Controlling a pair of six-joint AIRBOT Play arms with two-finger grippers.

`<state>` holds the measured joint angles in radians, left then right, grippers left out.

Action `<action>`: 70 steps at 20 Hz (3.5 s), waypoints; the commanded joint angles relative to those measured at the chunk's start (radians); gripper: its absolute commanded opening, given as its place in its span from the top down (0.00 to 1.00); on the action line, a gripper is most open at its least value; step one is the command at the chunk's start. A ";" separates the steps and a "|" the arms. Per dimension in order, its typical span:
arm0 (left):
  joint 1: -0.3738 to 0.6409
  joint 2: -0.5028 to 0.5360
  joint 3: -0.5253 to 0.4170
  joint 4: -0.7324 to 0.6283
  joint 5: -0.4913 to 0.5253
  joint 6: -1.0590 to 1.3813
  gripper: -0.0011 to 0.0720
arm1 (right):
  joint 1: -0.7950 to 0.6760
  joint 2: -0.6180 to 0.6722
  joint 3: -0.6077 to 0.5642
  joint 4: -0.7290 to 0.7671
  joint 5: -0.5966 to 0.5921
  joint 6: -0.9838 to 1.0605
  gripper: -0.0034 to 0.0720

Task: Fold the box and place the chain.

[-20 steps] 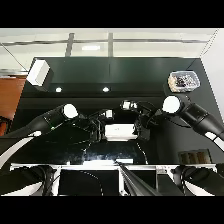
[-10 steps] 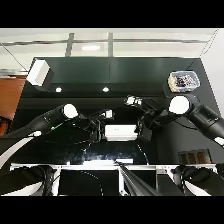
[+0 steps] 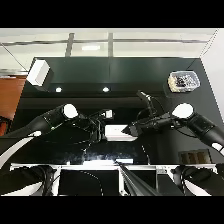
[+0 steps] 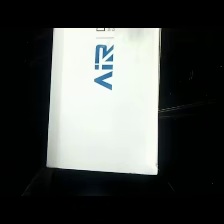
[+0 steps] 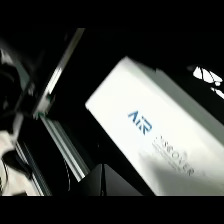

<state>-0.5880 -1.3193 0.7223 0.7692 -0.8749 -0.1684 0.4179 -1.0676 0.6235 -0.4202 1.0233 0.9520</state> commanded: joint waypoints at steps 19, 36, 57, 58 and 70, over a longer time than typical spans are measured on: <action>0.000 0.000 0.000 0.000 0.002 0.000 0.35 | 0.017 -0.137 -0.006 -0.063 -0.021 0.077 0.94; -0.069 0.159 0.056 0.056 0.042 -0.075 0.01 | -0.480 0.237 0.155 -0.541 0.291 0.224 0.94; -0.185 0.021 0.085 0.011 0.135 -0.184 0.02 | -0.520 0.237 0.155 -0.542 0.225 0.291 0.94; -0.185 0.021 0.085 0.011 0.134 -0.184 0.02 | -0.520 0.237 0.155 -0.541 0.225 0.291 0.94; -0.246 -0.043 0.083 0.016 0.281 -0.178 0.01 | -0.520 0.236 0.155 -0.542 0.191 0.312 0.94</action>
<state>-0.8055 -1.3384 0.8055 0.7799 -0.6865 -0.3511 -0.1020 -0.8318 0.7780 -0.9623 1.2327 1.2510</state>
